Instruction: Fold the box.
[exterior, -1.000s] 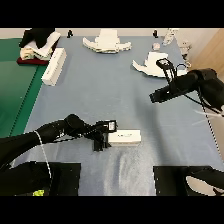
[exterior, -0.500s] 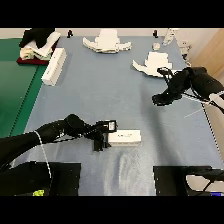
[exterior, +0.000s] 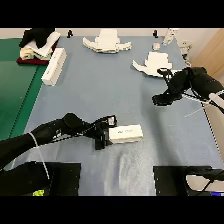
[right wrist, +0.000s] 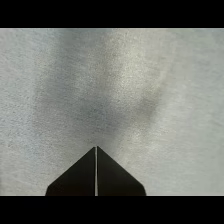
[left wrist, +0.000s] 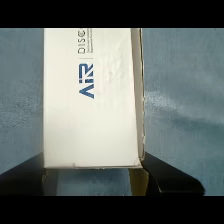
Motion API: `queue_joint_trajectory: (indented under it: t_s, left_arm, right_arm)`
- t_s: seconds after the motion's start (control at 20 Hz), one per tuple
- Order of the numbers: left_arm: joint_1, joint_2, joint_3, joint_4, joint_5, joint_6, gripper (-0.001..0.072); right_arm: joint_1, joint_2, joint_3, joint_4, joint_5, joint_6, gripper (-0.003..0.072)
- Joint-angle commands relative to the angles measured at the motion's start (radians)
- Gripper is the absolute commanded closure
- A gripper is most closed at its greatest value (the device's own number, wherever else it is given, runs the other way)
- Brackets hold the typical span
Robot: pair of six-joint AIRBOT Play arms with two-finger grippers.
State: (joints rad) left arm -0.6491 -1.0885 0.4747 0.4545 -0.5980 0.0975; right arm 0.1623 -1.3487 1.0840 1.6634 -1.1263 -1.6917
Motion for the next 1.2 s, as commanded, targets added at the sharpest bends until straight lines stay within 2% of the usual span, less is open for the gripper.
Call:
queue_joint_trajectory:
  t_s: [0.0,0.15,0.25,0.3,0.5,0.6,0.8,1.15]
  left_arm:
    - [0.036,0.108,0.003,0.047,0.001,-0.207,0.0248]
    - [0.198,0.225,0.004,0.243,-0.016,-0.557,0.0247]
    - [0.377,0.27,0.014,0.41,-0.08,-0.739,0.0248]
    - [0.476,0.273,0.025,0.449,-0.113,-0.774,0.0247]
    - [0.884,0.216,0.084,0.451,-0.144,-0.753,0.0247]
    - [1.023,0.165,0.131,0.451,-0.146,-0.713,0.0247]
    - [1.162,0.043,0.227,0.451,-0.136,-0.643,0.0247]
    - [1.166,-0.225,0.4,0.451,-0.05,-0.632,0.0247]
  right_arm:
    - [0.0,-0.001,0.001,0.001,0.0,0.0,0.067]
    - [0.0,-0.001,0.001,0.001,0.0,0.0,0.0669]
    - [0.0,-0.001,0.001,0.001,0.0,0.0,0.067]
    - [0.0,-0.001,0.001,0.001,0.0,0.0,0.0669]
    - [0.0,-0.001,0.001,0.001,0.0,0.0,0.067]
    - [0.0,-0.001,0.001,0.001,0.0,0.0,0.067]
    - [0.0,-0.001,0.001,0.001,0.0,0.0,0.0669]
    - [0.0,-0.001,0.001,0.001,0.0,0.0,0.0669]
